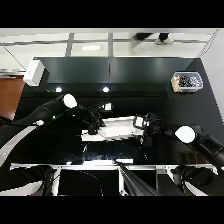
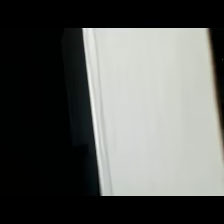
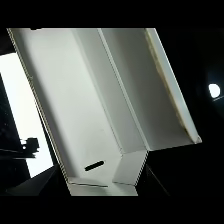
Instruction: Fold the box and place the chain.
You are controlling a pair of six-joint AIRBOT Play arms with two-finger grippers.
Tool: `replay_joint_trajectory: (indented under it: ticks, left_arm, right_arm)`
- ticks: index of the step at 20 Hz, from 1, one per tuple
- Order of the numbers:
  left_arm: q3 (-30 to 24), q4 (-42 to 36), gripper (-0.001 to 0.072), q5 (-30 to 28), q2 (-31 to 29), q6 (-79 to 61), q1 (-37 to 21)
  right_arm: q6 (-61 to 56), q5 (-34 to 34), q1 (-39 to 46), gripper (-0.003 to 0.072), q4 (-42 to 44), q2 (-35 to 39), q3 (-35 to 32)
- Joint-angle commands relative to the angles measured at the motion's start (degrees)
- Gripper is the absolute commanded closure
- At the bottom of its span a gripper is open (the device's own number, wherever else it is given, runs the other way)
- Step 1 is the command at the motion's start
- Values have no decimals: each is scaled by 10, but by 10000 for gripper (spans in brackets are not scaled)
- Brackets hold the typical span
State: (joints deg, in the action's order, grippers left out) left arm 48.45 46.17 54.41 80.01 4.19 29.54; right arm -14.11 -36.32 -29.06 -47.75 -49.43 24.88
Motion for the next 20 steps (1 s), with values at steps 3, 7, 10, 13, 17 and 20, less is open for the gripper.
replay_joint_trajectory:
  ticks: [3, 7, 10, 13, 17, 20]
  left_arm:
    - [0, 3, 686, 2, 0, -26, 0]
    - [0, 12, 686, 2, 0, -28, 0]
    - [0, 14, 686, 1, 0, -28, 0]
    - [0, 14, 686, 1, 0, -28, 0]
    - [0, 14, 686, 1, 0, -28, 0]
    - [0, 14, 685, 1, 0, -28, 0]
  right_arm:
    - [103, -3, 16, 62, 102, -23, 2]
    - [131, -22, 63, 62, 137, -23, 2]
    - [137, -38, 79, 62, 149, -36, 2]
    - [198, -40, 79, 62, 215, -67, 2]
    - [230, -44, 79, 62, 242, -94, 3]
    - [232, -76, 79, 63, 244, -99, 3]
